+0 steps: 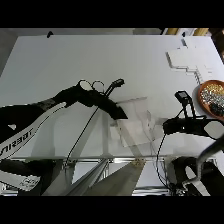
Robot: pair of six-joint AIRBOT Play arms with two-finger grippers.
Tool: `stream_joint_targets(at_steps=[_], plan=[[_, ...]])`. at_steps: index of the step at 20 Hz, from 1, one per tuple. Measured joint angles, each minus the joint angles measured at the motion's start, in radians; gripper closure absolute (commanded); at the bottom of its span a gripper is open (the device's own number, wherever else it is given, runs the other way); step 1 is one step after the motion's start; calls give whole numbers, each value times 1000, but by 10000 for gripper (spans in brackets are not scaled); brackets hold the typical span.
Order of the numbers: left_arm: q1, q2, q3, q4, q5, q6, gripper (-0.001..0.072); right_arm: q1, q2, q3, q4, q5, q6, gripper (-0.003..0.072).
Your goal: Fold the box and place the chain.
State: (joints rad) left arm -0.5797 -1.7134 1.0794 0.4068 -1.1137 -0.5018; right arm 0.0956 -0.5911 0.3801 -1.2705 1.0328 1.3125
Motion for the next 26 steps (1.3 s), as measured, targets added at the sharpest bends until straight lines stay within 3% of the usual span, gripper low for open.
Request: stream_joint_targets(at_steps=[2, 5, 8, 9, 15, 20, 23, 26], plan=[[0, -1, 6, 41, -13, -7, 706, 0, 0, 0, 1, 0, 0, 672], [0, -2, 10, 69, -21, 22, 708, 1, 0, 0, 6, 0, 0, 657], [0, 12, 10, 105, -21, 100, 709, 0, 1, 2, 3, -4, -2, 363], [-1, 26, 11, 103, -25, 130, 709, 1, 1, 8, 23, -6, -5, 322], [-11, 170, 11, 214, -24, 200, 711, 0, 13, 123, 109, 2, -62, 319], [-58, 330, -14, 359, -44, 116, 713, 0, 64, 207, 135, 58, -132, 327], [-70, 380, -74, 403, 14, 97, 711, 0, 88, 220, 138, 100, -150, 328], [-70, 364, -133, 413, 88, 155, 709, 0, 98, 225, 141, 121, -158, 328]])
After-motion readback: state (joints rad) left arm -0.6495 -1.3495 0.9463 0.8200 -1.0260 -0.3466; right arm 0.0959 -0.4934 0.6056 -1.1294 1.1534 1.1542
